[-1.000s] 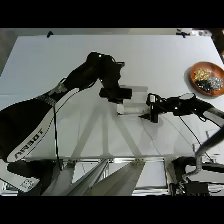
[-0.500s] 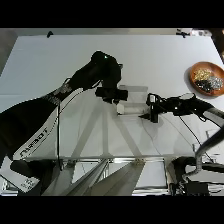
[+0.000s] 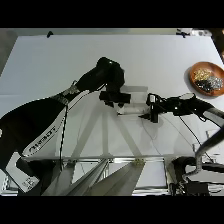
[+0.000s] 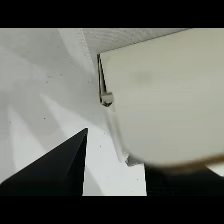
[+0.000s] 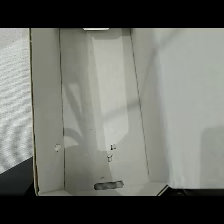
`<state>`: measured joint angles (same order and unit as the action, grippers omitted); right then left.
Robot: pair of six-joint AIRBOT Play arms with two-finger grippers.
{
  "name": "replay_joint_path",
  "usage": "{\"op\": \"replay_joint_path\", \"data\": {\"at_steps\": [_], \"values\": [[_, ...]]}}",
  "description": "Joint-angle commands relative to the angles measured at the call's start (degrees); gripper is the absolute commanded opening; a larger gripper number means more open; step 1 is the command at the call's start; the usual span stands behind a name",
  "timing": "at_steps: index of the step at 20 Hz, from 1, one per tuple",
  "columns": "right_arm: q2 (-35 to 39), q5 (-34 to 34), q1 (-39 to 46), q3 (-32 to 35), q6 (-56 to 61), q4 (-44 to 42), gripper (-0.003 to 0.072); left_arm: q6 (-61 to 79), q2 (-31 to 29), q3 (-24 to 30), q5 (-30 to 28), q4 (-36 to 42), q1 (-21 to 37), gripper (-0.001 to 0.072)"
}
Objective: Fold the box and place the chain.
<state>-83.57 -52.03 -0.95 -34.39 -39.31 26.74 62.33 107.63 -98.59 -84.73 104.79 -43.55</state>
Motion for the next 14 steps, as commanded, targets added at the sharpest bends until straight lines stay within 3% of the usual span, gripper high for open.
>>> {"op": "replay_joint_path", "data": {"at_steps": [1, 14], "values": [[0.00, 0.00, -0.04, 0.00, 0.00, -0.02, 0.0438, -3.48, 1.22, -0.02, 0.74, 0.35, -0.13, 0.0377], [0.00, 0.00, -0.04, 0.00, 0.00, -0.02, 0.0438, -12.87, 5.44, 0.00, 4.22, 0.11, -1.88, 0.0332]]}}
